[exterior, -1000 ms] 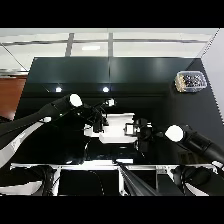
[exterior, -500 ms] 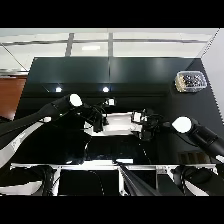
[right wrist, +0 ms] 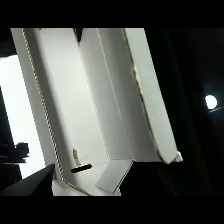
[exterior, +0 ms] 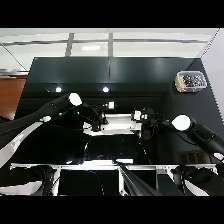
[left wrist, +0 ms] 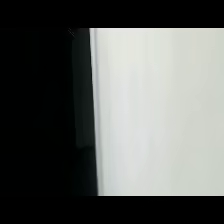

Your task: Fold the box and place the chain.

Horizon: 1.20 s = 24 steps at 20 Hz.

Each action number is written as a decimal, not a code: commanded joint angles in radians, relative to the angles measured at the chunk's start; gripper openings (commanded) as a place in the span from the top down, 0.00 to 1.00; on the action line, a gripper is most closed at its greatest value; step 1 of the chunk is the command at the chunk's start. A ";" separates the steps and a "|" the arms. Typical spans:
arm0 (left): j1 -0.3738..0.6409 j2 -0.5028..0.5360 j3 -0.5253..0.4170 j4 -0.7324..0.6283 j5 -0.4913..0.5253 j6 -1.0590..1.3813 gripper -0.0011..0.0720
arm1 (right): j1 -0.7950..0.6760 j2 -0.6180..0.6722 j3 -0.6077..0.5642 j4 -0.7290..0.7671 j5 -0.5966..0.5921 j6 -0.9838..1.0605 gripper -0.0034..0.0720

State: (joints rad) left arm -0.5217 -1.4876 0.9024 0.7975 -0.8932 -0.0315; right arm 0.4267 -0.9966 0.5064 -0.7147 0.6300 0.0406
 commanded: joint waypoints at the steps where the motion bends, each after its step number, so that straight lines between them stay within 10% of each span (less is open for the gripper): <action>1: 0.000 0.000 0.001 -0.002 0.002 0.070 0.95 | -0.001 -0.024 0.000 0.008 -0.013 -0.006 0.00; 6: 0.000 0.000 0.001 -0.002 0.003 0.069 0.95 | -0.001 -0.083 0.000 0.210 0.000 -0.230 0.00; 24: 0.000 0.000 0.001 -0.002 -0.001 0.069 0.95 | -0.001 -0.197 0.000 0.152 0.034 -0.272 0.00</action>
State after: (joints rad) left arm -0.5217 -1.4876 0.9024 0.7948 -0.8944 0.0376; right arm 0.4263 -1.1862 0.5064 -0.5529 0.6678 -0.2382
